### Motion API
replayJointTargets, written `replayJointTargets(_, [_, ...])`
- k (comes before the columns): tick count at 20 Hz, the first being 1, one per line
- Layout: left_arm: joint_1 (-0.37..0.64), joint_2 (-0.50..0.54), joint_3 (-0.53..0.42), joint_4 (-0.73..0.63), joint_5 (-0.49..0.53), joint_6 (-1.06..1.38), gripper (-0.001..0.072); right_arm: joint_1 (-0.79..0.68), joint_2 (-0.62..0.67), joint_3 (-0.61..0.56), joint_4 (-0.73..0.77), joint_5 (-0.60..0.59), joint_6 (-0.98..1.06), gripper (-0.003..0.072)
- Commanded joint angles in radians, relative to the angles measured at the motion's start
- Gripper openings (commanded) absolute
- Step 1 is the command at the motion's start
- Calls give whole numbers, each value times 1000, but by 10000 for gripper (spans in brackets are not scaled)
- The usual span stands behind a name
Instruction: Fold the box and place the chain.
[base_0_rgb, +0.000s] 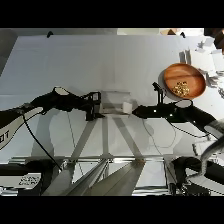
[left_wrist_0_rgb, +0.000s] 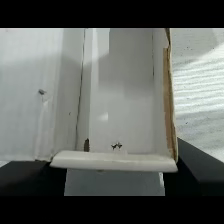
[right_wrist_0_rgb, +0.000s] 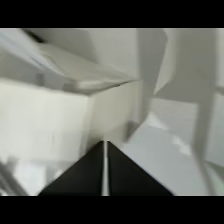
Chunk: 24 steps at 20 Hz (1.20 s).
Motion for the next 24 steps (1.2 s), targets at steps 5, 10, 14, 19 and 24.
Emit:
replayJointTargets(5, [-1,0,0,0,0,0,339,23,-2,0,99,27,-35,316])
replayJointTargets(10, [0,0,0,0,0,0,339,61,3,8,41,0,-22,92])
replayJointTargets(14, [-1,0,0,0,0,0,339,61,62,8,-46,-40,27,72])
replayJointTargets(19, [-1,0,0,0,0,0,339,60,129,9,-109,-78,61,90])
replayJointTargets(24, [-1,0,0,0,0,0,339,60,129,9,-113,-104,61,327])
